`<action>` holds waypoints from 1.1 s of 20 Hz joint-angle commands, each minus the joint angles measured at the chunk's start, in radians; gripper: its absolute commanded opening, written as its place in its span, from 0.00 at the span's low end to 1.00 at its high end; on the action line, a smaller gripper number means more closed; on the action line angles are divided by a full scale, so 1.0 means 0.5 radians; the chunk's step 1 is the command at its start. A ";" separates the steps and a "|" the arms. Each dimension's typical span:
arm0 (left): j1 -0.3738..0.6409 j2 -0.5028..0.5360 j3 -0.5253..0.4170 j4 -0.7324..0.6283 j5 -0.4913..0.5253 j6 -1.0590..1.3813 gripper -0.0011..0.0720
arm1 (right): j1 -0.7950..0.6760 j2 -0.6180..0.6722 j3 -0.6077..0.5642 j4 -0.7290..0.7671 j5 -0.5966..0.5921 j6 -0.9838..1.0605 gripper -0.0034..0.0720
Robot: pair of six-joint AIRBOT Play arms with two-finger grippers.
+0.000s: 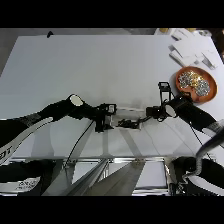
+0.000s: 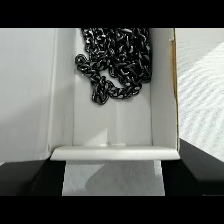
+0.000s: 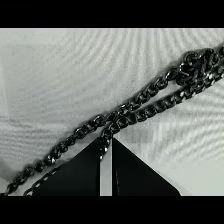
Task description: Fold the box and place the chain.
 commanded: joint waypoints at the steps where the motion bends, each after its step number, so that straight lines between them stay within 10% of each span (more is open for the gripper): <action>1: 0.000 0.002 0.000 0.000 0.000 0.001 0.22 | -0.001 -0.001 -0.001 0.002 0.126 -0.077 0.07; 12: 0.000 0.002 0.000 0.000 0.000 0.001 0.22 | 0.290 0.772 -0.001 0.108 0.582 -0.221 0.07; 22: 0.000 0.002 0.000 0.000 0.000 0.001 0.22 | 0.781 1.012 -0.001 0.518 -0.159 0.120 0.07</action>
